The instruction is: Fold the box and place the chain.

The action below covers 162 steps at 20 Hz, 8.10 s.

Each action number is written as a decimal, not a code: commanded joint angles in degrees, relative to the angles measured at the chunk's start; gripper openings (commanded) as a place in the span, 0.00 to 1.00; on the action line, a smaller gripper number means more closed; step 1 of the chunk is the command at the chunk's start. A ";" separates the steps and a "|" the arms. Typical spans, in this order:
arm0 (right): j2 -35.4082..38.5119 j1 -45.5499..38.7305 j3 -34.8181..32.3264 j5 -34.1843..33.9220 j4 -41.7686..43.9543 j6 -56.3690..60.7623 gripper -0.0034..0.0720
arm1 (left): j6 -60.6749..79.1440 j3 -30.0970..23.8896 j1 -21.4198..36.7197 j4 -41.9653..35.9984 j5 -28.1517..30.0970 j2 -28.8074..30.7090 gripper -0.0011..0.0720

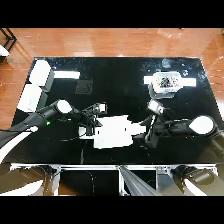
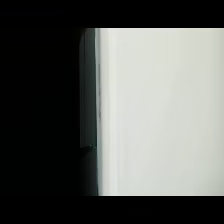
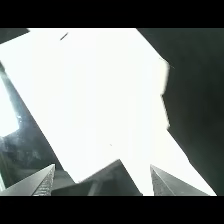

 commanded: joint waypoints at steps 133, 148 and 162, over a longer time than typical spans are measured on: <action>-24.61 9.79 1.73 -17.31 15.41 -39.17 0.97 | 1.42 2.40 -0.04 4.50 -1.86 -3.17 0.04; -24.81 9.92 1.70 -19.63 13.79 -38.99 0.88 | 1.42 2.40 -0.07 4.48 -1.88 -3.17 0.04; -24.81 9.92 1.70 -19.61 13.81 -38.97 0.65 | 1.42 2.40 -0.07 4.50 -1.88 -3.17 0.05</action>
